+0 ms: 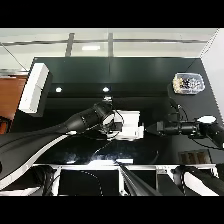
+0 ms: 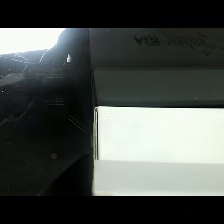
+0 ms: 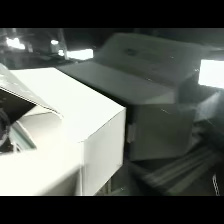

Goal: Fold the box and place the chain.

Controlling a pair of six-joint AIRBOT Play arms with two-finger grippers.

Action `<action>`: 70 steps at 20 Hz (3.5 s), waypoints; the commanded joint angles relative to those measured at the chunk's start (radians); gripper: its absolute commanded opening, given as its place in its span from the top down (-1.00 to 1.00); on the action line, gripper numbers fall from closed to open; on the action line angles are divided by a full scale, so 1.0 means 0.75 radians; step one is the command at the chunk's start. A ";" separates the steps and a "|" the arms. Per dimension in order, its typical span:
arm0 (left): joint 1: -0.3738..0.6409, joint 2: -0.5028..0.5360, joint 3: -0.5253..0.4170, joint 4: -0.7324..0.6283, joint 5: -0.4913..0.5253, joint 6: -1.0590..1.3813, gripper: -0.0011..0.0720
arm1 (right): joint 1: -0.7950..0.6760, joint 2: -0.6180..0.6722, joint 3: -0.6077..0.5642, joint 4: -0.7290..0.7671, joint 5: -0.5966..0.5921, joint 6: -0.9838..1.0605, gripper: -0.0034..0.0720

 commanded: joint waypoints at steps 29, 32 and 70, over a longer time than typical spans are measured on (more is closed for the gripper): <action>0.001 0.001 0.000 0.001 -0.001 0.001 0.89 | 0.973 -0.048 0.567 -1.114 -0.169 1.434 -0.39; 0.001 0.001 0.000 0.001 -0.001 0.001 0.89 | 0.977 -0.050 0.567 -1.115 -0.123 1.434 -0.39; 0.001 0.001 0.000 0.001 -0.001 0.000 0.89 | 1.157 -0.295 0.695 -1.379 -0.101 1.933 0.40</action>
